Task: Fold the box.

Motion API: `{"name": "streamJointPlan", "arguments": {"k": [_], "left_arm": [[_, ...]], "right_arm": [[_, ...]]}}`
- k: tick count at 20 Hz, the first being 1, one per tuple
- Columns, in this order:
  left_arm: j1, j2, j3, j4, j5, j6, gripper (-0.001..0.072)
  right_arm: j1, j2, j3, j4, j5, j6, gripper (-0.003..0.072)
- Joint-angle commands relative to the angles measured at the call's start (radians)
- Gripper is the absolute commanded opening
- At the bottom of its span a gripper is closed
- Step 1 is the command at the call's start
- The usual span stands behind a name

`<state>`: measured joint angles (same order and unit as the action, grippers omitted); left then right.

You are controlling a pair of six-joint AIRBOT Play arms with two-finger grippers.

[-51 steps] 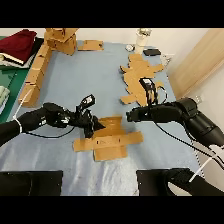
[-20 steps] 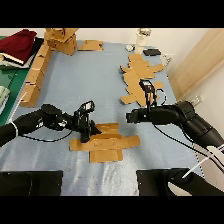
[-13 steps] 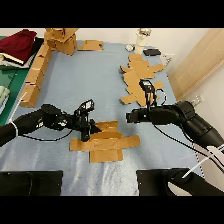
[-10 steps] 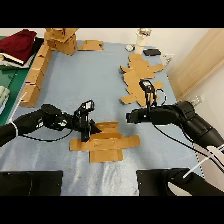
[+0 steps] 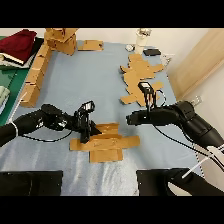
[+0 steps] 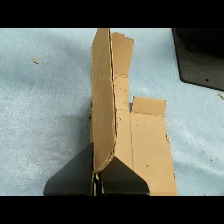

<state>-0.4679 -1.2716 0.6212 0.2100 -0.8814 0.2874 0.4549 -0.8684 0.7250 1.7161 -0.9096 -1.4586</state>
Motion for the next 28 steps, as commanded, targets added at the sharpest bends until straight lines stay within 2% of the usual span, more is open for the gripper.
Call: {"name": "streamJointPlan", "arguments": {"k": [1,4,6,8,9,10,11,13,22,28], "left_arm": [[0.000,0.000,0.000,-0.004,-0.002,0.000,0.0011],[0.000,0.000,0.000,-0.004,-0.002,0.000,0.0011],[0.000,0.000,0.000,-0.004,-0.002,0.000,0.0011],[0.000,0.000,0.000,-0.004,-0.002,0.000,0.0011],[0.000,0.000,0.000,-0.004,-0.001,0.000,0.0011],[0.000,0.000,0.000,-0.004,-0.001,0.000,0.0011],[0.000,0.000,0.001,-0.004,-0.001,0.000,0.0011],[0.000,0.000,0.001,-0.004,-0.002,0.000,0.0011],[0.000,0.000,0.001,-0.004,-0.001,0.000,0.0011],[0.000,0.000,0.001,-0.004,-0.001,0.000,0.0011]], "right_arm": [[0.071,0.022,-0.001,-0.012,-0.157,-0.008,0.0004],[0.337,0.109,-0.010,-0.008,-0.276,0.065,0.0004],[0.590,0.167,-0.065,-0.049,-0.270,0.163,0.0004],[0.828,0.196,-0.156,-0.127,-0.203,0.184,0.0009],[0.912,0.193,-0.193,-0.204,-0.176,0.185,0.0114],[0.970,0.180,-0.220,-0.290,-0.154,0.184,0.0317],[1.006,0.157,-0.236,-0.381,-0.139,0.184,0.0454],[1.014,0.103,-0.237,-0.460,-0.132,0.182,0.0456],[1.014,-0.065,-0.237,-0.576,0.006,0.130,0.0456],[1.013,-0.092,-0.237,-0.628,0.013,0.131,0.0456]]}}
